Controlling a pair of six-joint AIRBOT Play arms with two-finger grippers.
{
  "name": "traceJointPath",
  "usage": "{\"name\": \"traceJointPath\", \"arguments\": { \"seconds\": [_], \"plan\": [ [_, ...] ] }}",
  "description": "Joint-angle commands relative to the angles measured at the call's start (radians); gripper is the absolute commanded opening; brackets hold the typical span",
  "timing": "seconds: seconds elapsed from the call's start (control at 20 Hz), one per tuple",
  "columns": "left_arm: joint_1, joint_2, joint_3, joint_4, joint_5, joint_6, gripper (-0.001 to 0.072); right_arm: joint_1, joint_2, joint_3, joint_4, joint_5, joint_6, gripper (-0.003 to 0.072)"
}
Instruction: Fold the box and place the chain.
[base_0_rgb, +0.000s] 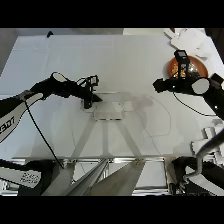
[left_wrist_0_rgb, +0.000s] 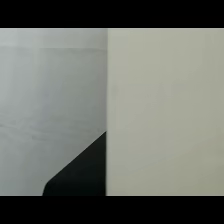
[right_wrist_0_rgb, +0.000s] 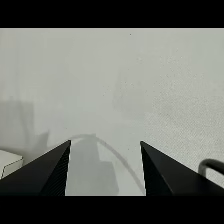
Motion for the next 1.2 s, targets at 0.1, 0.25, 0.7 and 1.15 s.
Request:
{"name": "traceJointPath", "arguments": {
  "seconds": [0.1, 0.25, 0.7, 1.15],
  "plan": [
    [-0.002, -0.005, 0.000, -0.011, 0.011, 0.003, 0.0007, -0.001, 0.001, 0.001, 0.000, 0.000, 0.000, 0.0458],
    [-0.001, -0.005, 0.000, -0.011, 0.011, 0.003, 0.0012, -0.001, 0.001, 0.001, 0.000, 0.000, 0.000, 0.0458],
    [-0.002, -0.003, 0.000, -0.010, 0.010, 0.003, 0.0012, -0.001, 0.001, 0.001, 0.000, 0.000, 0.000, 0.0458],
    [-0.002, -0.003, -0.001, -0.011, 0.010, 0.003, 0.0012, -0.001, 0.001, 0.001, 0.003, -0.109, 0.001, 0.0458]
  ]
}}
